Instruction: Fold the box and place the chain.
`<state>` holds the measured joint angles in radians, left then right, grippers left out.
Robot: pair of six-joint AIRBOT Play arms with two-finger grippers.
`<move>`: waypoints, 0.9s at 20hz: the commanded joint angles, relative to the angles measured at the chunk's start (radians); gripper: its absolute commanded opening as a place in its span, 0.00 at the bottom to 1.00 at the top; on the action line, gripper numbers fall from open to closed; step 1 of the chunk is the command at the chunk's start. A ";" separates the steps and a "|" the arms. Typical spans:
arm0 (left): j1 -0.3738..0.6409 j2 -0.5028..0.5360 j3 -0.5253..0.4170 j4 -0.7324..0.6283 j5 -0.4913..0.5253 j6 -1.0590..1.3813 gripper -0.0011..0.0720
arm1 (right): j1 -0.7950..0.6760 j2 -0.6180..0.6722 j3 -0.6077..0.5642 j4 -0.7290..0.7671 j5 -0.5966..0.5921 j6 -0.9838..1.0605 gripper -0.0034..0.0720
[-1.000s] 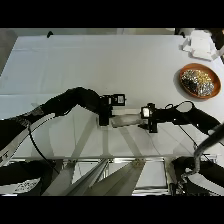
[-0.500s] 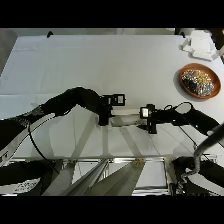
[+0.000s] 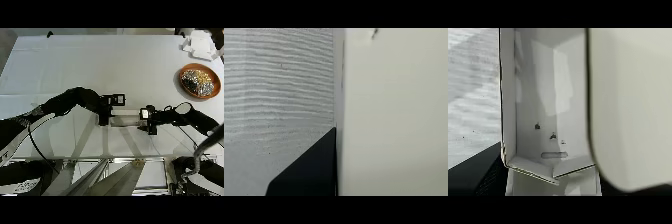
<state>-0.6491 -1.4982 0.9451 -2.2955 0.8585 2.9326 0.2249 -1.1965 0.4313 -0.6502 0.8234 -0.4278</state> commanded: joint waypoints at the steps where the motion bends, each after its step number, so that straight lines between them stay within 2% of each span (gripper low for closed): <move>1: -0.001 -0.001 0.000 0.000 0.002 0.000 0.03 | 0.000 0.000 0.000 -0.001 -0.005 0.001 0.57; 4: -0.001 -0.001 0.000 0.000 0.002 0.000 0.03 | 0.000 0.000 0.000 -0.001 -0.013 0.002 0.54; 18: -0.001 -0.001 0.000 0.000 0.002 0.000 0.03 | 0.000 0.000 0.001 0.000 -0.020 0.001 0.55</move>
<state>-0.6491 -1.4982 0.9451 -2.2959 0.8593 2.9322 0.2253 -1.1965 0.4309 -0.6514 0.8055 -0.4267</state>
